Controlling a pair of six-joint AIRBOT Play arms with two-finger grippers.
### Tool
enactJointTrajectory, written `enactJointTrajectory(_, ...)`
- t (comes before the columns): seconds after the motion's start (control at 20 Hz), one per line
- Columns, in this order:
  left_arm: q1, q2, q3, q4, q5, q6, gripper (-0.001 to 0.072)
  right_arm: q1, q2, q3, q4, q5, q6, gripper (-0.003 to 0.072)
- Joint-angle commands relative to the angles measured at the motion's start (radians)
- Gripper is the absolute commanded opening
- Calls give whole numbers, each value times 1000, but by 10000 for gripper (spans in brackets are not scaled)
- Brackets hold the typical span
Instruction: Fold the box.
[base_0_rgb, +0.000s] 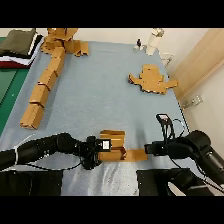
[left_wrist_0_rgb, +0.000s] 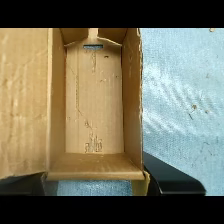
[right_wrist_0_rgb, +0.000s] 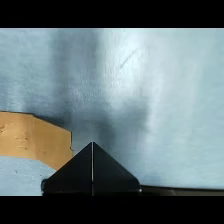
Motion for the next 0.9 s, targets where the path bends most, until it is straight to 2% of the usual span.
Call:
enactJointTrajectory(0.0, 0, 0, 0, 0, 0, 0, 439, -37, -48, -61, 100, 22, 29, 2)
enactJointTrajectory(0.15, 0, 0, 0, 0, 0, 0, 439, -37, -94, -80, 162, 56, -8, 2)
enactJointTrajectory(0.45, 0, 0, 0, 0, 0, 0, 439, -36, -100, -80, 443, 173, -150, 2)
enactJointTrajectory(0.85, 0, 0, 0, 0, 0, 0, 439, -35, -83, -79, 554, 213, -204, 2)
